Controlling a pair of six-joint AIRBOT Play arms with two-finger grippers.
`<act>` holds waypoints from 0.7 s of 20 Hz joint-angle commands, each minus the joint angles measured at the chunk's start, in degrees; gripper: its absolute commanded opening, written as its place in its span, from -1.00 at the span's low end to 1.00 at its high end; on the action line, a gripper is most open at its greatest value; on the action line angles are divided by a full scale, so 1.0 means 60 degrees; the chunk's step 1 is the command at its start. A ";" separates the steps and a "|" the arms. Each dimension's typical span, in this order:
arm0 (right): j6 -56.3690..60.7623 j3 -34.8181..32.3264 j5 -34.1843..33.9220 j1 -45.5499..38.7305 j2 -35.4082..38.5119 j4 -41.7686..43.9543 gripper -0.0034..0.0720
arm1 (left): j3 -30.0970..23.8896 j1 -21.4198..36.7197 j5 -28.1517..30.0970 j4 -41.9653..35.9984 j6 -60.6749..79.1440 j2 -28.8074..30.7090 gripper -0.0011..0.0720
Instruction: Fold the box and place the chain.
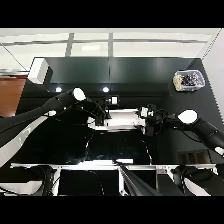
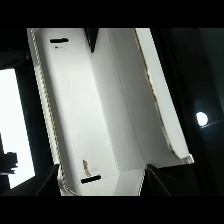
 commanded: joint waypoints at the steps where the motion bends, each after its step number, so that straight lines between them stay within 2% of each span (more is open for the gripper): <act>1: -0.0033 0.0011 -0.0186 -0.0011 -0.0095 0.0018 0.77 | 0.0007 -0.0004 0.0157 0.0138 0.0007 0.0004 -0.90; 14: -0.0044 0.0018 -0.0240 -0.0299 -0.0095 -0.0062 0.77 | 0.0007 -0.0004 0.0408 0.0135 0.0007 0.0004 -0.90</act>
